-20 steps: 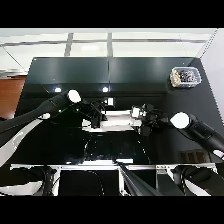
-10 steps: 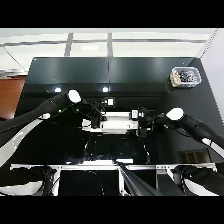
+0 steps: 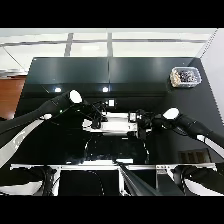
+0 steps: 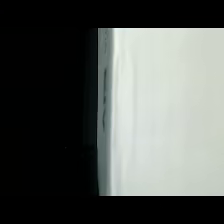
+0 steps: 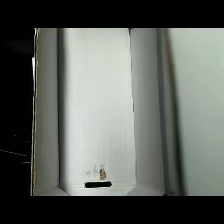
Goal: Fold the box and place the chain.
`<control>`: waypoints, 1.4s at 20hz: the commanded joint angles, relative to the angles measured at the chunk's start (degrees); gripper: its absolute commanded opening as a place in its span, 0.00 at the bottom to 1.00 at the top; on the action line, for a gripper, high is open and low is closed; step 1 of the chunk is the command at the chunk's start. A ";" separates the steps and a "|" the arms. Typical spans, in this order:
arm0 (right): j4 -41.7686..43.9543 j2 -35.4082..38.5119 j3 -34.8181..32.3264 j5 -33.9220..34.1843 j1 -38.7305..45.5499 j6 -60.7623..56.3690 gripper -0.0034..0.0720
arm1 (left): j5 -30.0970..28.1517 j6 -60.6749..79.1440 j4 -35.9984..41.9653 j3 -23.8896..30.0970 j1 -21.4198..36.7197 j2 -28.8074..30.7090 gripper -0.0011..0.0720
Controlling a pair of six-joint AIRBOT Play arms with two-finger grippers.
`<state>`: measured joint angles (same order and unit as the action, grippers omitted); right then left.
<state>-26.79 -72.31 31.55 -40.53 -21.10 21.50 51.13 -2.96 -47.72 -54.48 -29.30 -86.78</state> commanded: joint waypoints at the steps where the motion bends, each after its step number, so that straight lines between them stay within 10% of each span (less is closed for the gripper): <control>1: -0.04 -0.35 0.00 0.72 0.02 -0.11 0.98 | 0.24 -0.02 -0.31 0.04 -0.04 -0.26 0.05; 23: -5.18 -0.70 0.04 3.23 -1.31 -5.66 0.98 | 0.13 -0.04 -0.24 0.04 -0.04 -0.24 0.05; 25: -5.18 -0.70 0.04 3.21 -1.29 -5.64 0.76 | 0.13 -0.04 -0.24 0.04 -0.04 -0.24 0.05; 28: -5.18 -0.70 0.04 3.23 -1.29 -5.64 0.76 | 0.17 -0.04 -0.24 0.02 -0.04 -0.22 0.05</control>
<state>-31.79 -72.97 31.62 -37.54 -22.35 15.88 51.31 -2.98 -48.01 -54.46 -29.30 -87.00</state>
